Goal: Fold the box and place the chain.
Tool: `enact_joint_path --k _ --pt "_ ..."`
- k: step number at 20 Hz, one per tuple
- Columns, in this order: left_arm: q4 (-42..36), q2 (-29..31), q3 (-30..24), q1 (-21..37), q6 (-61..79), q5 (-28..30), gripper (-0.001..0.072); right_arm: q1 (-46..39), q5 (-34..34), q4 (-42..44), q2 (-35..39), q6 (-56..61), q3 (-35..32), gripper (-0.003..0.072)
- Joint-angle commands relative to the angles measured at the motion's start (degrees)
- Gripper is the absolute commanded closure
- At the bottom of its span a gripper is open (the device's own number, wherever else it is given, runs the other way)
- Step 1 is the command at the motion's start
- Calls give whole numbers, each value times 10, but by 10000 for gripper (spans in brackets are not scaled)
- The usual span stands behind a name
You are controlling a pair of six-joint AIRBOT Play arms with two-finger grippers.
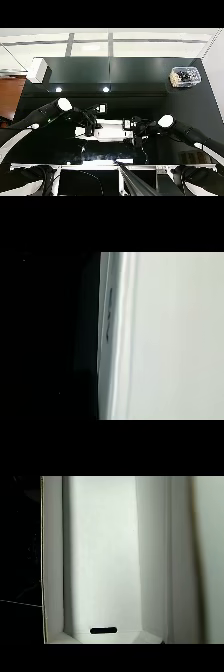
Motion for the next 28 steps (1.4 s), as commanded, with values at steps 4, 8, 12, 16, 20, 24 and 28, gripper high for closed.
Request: enact_joint_path --k 4,8,12,16,20,24,28 --pt "30 20 3 9 -21 1 214 6 -12 -12 0 12 0 159" --pt "98 74 3 28 -73 -16 133 6 -12 -13 0 12 0 159" --pt "148 133 3 51 -153 -62 130 6 -13 -13 0 13 0 159" --pt "155 185 3 71 -324 -176 671 6 -14 -13 0 14 0 160" --pt "50 193 -28 54 -365 -289 683 6 -14 -13 0 14 0 160" --pt "-146 210 -98 25 -354 -35 682 6 -14 -13 0 14 0 161" --pt "-181 209 -107 8 -323 119 681 6 -14 -14 0 14 0 355"
